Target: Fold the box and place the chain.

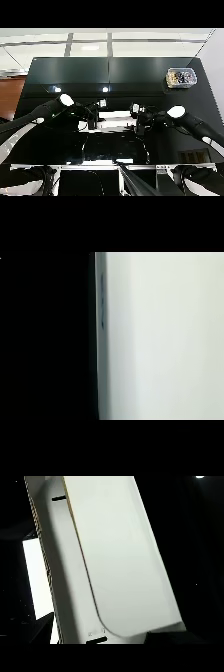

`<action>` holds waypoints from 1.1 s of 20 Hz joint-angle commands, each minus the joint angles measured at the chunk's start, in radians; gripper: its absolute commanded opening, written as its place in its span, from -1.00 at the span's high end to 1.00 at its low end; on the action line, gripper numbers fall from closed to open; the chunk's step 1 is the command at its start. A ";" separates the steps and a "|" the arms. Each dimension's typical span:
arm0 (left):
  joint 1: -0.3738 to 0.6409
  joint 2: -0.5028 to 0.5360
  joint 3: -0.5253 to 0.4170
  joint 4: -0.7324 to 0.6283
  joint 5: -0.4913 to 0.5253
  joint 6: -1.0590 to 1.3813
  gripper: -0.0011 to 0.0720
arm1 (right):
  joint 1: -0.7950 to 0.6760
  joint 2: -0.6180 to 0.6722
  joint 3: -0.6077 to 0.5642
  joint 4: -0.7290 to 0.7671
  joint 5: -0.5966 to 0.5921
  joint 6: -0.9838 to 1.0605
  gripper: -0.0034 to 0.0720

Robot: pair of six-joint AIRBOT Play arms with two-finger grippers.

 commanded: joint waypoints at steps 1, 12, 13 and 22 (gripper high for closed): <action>0.000 0.000 0.000 0.000 0.000 0.000 0.90 | 0.000 -0.089 0.046 -0.015 0.056 -0.045 -0.96; 0.000 0.000 0.000 0.000 0.000 0.000 0.90 | 0.002 -0.146 0.058 -0.117 0.063 -0.034 -0.96; 0.000 0.000 0.000 0.000 0.000 0.000 0.90 | 0.005 -0.147 0.059 -0.126 0.065 -0.034 -0.96; 0.000 0.000 0.000 0.000 0.000 0.000 0.90 | 0.029 -0.157 0.068 -0.164 0.028 0.021 -0.96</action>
